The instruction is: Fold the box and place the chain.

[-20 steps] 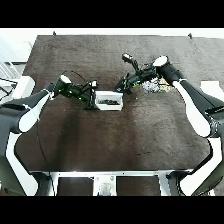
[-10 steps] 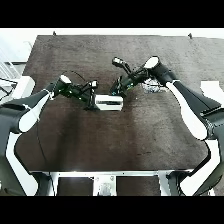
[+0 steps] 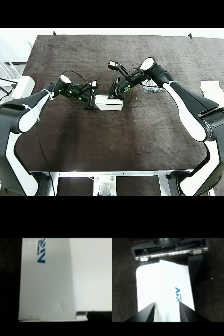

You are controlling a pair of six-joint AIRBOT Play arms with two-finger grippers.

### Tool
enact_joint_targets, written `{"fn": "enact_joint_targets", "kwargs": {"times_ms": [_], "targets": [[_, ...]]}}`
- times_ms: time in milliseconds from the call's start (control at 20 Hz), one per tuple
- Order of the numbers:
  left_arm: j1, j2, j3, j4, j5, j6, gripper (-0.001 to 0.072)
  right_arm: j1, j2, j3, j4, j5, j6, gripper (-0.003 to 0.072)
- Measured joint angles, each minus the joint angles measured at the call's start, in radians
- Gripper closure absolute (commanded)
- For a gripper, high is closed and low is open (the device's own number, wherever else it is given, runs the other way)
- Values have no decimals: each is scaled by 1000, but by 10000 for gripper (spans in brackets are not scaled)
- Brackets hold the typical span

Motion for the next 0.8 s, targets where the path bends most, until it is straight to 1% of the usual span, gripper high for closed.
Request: {"fn": "enact_joint_targets", "kwargs": {"times_ms": [300, 800], "targets": [[0, 0, 0, 0, 0, 0, 362, 2, 0, 0, -24, 0, 8, 325], [1, 0, 0, 0, 2, -2, 362, 4, 0, 0, -46, -62, 13, 333]]}}
